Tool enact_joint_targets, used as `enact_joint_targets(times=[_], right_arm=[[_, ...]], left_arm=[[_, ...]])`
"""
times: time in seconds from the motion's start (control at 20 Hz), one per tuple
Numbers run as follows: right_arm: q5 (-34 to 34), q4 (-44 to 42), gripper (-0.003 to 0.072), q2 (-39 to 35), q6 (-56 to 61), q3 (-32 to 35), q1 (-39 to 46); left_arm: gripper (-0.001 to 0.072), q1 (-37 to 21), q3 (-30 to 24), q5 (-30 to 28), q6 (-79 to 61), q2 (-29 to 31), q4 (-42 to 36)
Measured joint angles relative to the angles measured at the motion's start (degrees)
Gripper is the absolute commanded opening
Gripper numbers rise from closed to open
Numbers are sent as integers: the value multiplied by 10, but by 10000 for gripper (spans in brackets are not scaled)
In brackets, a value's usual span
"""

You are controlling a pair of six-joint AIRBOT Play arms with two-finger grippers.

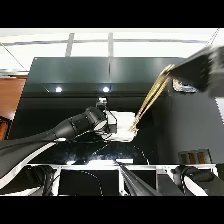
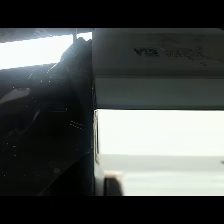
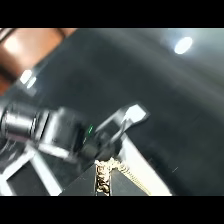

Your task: Fold the box and place the chain.

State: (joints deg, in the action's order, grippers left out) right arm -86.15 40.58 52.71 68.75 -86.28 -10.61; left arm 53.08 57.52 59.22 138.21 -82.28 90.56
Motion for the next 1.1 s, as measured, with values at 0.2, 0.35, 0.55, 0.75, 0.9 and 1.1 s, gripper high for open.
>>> enact_joint_targets(times=[0.2, 0.35, 0.55, 0.75, 0.9, 1.1], right_arm=[[46, -1, 8, 2, -5, 110, -56], [88, -7, 8, 6, -6, 183, -79], [135, -22, 8, 16, -7, 261, -90], [183, -28, 10, 32, -7, 337, -101], [226, -31, 11, 48, -4, 389, -115], [264, -35, 213, 70, -3, 420, -124]], left_arm=[[30, 0, 0, 0, 0, 0, 0], [30, 0, 0, 0, 0, 0, 0], [30, 0, 0, 0, 0, 0, 0], [30, 0, 0, 0, 0, 0, 0], [30, 0, 0, 0, 0, 0, 0], [30, 0, 0, 0, 0, 0, 0]])
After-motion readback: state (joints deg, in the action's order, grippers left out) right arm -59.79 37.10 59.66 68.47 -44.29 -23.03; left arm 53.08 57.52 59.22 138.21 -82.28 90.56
